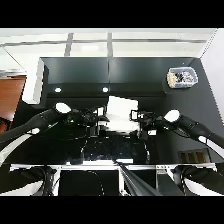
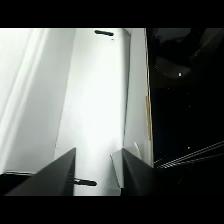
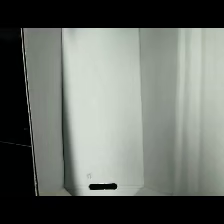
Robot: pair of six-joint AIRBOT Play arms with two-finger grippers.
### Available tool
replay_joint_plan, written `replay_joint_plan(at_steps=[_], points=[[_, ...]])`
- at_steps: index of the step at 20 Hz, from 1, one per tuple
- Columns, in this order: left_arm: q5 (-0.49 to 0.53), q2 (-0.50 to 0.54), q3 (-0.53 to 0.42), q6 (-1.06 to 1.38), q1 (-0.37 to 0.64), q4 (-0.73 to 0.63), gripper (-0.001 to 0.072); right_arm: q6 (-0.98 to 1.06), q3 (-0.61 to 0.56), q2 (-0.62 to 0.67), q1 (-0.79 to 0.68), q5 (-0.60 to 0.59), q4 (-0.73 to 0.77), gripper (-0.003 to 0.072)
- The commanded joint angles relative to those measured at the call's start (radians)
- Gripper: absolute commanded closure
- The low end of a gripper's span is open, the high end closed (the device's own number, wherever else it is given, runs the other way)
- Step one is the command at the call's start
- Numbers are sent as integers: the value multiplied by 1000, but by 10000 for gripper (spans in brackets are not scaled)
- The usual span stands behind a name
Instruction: Fold the box and place the chain.
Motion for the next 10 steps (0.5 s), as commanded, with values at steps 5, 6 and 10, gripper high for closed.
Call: replay_joint_plan(at_steps=[5,6,10], points=[[-14,156,2,-426,54,219,684,-1,0,0,0,1,-1,678],[-22,212,2,-531,77,301,684,0,0,0,1,1,-1,678],[-104,369,-7,-929,228,584,684,-1,0,0,0,1,-1,678]])
